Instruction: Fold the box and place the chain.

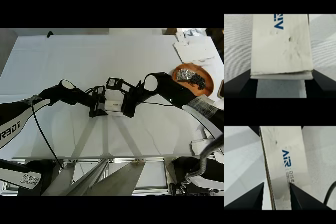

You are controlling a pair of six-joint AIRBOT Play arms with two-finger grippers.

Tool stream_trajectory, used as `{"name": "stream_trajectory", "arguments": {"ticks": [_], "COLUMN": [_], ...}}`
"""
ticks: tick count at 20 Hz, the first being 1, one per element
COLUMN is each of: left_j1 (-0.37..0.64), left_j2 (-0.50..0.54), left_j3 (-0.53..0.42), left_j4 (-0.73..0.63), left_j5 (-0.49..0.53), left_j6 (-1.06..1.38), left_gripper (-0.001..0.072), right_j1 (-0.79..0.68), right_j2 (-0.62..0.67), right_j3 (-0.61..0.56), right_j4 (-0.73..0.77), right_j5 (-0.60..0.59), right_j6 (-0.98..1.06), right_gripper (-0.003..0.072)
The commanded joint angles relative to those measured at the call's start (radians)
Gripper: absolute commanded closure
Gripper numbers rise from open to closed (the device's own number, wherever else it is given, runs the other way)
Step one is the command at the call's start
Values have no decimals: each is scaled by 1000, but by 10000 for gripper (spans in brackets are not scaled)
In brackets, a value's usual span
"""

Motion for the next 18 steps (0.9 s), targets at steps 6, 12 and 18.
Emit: {"name": "stream_trajectory", "arguments": {"ticks": [6, 12, 18], "left_j1": [0, 0, 0], "left_j2": [0, 0, 0], "left_j3": [1, 1, 1], "left_j4": [-1, -1, -1], "left_j5": [1, 1, 1], "left_j6": [-1, -1, -1], "left_gripper": [453, 453, 453], "right_j1": [1, -19, -19], "right_j2": [56, 68, 18], "right_j3": [0, 0, -95], "right_j4": [-6, 125, 458], "right_j5": [12, -33, -236], "right_j6": [57, 270, 284], "right_gripper": [350, 676, 680]}}
